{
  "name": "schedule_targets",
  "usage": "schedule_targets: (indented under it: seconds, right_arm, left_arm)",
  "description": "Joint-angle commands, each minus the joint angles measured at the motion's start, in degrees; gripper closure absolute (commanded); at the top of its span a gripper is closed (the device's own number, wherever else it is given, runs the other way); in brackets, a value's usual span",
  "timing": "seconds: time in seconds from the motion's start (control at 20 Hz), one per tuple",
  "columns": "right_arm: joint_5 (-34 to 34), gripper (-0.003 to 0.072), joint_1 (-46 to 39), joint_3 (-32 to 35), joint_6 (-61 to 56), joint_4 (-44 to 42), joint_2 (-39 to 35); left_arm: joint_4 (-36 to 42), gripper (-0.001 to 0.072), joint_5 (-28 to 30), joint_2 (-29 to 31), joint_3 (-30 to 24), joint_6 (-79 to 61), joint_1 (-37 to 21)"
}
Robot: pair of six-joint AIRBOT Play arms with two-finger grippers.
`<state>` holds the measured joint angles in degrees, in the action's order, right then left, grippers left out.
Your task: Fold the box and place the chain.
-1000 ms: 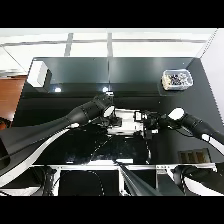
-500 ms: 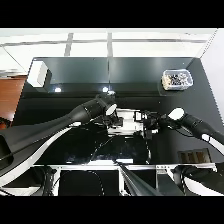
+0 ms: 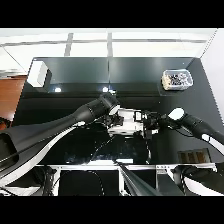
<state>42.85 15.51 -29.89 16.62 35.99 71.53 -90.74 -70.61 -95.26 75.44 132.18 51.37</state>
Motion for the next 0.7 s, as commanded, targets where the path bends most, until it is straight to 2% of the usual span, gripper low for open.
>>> schedule_targets:
  seconds: [0.0, 0.65]
  right_arm:
    - [0.0, 0.0449, 0.0, 0.0, 0.1, 0.0, 0.0]
    - [0.0, 0.0450, 0.0, 0.0, 0.1, 0.0, 0.0]
  left_arm:
    - [-0.1, 0.0690, 0.2, -0.1, 0.1, -0.1, 0.2]
    - [1.9, 0.0688, -0.4, -0.1, 0.1, -0.1, 0.4]
